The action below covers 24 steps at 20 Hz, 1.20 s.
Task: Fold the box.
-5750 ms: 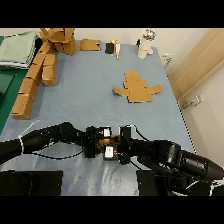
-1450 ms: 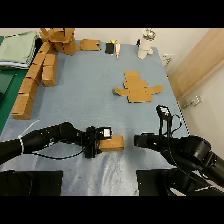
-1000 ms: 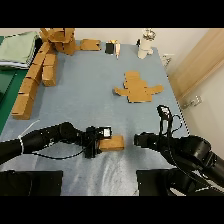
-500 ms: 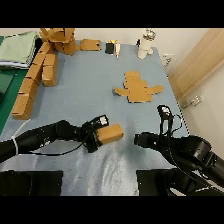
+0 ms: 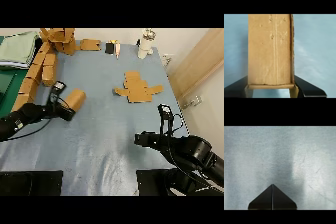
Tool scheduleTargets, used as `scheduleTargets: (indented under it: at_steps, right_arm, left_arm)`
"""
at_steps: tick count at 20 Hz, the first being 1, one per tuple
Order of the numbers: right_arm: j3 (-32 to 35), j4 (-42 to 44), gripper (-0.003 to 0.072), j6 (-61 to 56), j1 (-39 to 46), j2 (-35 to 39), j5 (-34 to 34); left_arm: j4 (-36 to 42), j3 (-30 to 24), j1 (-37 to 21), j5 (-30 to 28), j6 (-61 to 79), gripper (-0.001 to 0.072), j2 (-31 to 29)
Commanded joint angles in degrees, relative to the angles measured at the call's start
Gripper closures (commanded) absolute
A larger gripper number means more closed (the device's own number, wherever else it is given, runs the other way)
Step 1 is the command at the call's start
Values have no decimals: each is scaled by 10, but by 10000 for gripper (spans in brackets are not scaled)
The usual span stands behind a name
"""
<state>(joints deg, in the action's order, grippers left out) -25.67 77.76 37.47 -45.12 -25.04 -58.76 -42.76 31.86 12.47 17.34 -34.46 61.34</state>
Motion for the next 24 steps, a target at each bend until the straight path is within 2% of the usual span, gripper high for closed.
scheduleTargets:
  at_steps: [1,6,16,20,24]
  right_arm:
    - [0,-12,682,0,0,0,0]
    - [0,-26,682,0,0,-4,3]
    - [-1,-25,682,0,0,-3,5]
    - [-1,-25,682,0,0,-3,23]
    - [-1,-26,682,0,0,-4,34]
  left_arm:
    - [-12,1,-113,-48,-13,462,3]
    - [-14,27,-157,-82,-9,462,54]
    - [-14,155,-158,-110,-10,462,189]
    - [-14,182,-158,-117,-9,462,216]
    - [-14,182,-158,-102,-9,462,224]
